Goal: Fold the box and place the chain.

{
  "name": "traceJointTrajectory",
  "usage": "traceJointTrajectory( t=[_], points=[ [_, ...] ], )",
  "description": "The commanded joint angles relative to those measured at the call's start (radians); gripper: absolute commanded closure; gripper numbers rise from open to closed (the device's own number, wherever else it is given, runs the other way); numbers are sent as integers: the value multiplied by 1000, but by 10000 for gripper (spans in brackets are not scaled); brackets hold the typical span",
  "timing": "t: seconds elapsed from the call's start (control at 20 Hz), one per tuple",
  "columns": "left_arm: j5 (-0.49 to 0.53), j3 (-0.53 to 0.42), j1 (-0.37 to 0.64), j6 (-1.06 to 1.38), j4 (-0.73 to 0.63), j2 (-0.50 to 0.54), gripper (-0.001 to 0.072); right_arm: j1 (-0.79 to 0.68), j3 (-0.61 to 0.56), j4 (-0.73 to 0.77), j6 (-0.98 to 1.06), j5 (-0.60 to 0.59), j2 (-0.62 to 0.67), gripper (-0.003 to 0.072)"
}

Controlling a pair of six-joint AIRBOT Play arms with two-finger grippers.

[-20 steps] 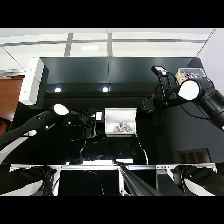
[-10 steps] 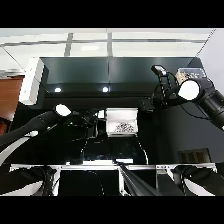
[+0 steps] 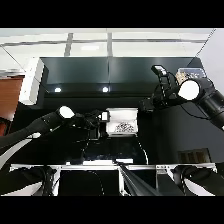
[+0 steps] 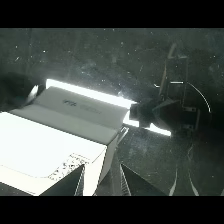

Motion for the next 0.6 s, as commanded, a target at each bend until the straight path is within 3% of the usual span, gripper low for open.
traceJointTrajectory(
  t=[0.0,0.15,0.2,0.25,0.3,0.5,0.55],
  points=[
    [54,1,-39,-11,-45,-3,4,0,0,0,0,0,0,420],
    [88,1,-50,-32,-42,-3,9,0,0,0,0,-2,0,420],
    [86,1,-50,-31,-42,-3,76,0,0,-2,-1,-10,0,420],
    [86,1,-50,-31,-42,-3,253,0,0,-4,0,-24,0,420],
    [87,1,-50,-31,-42,-3,362,0,0,-4,0,-43,0,420],
    [88,1,-50,-31,-42,-3,379,-29,9,0,5,-146,0,418],
    [88,1,-50,-31,-42,-3,379,-46,10,18,4,-169,0,340]
  ],
)
